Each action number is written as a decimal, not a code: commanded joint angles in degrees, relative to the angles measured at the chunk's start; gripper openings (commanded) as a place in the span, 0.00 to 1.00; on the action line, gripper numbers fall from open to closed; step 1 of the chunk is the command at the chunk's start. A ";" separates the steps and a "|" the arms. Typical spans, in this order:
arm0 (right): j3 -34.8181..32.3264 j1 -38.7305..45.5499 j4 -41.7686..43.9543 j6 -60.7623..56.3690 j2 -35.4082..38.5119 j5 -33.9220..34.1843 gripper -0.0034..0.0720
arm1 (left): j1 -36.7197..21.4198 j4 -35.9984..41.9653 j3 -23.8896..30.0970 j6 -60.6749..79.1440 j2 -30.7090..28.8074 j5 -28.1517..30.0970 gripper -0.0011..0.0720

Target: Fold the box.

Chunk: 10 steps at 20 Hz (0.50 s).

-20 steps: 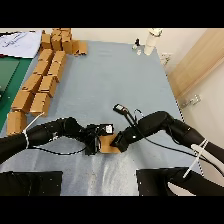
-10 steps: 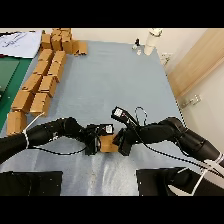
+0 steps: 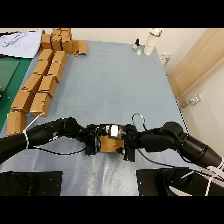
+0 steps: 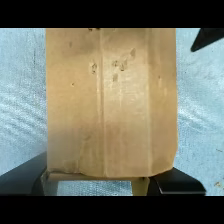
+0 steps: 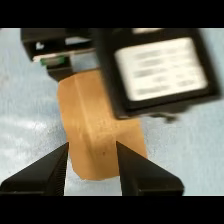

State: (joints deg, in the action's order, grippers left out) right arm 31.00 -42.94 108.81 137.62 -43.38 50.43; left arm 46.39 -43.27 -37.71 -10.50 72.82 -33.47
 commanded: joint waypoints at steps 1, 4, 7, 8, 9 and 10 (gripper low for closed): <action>-2.84 -5.05 -8.87 0.66 0.20 -5.55 0.63 | 0.04 -0.02 0.04 0.00 0.04 0.00 0.71; -4.20 -8.39 -18.29 -4.70 0.17 -11.37 0.63 | 0.04 -0.02 0.04 0.02 0.04 0.02 0.71; -4.17 -9.94 -24.68 -8.48 0.20 -12.70 0.63 | 0.04 -0.02 0.04 0.02 0.04 0.00 0.71; -4.17 -10.38 -25.57 -9.33 0.26 -12.70 0.63 | 0.04 -0.02 0.04 0.02 0.04 -0.02 0.71; -4.17 -10.99 -26.36 -10.16 0.48 -12.66 0.62 | 0.04 -0.02 0.04 0.02 0.04 -0.02 0.71; -4.17 -11.47 -26.32 -10.19 0.92 -12.61 0.62 | 0.04 -0.02 0.04 0.00 0.04 -0.02 0.71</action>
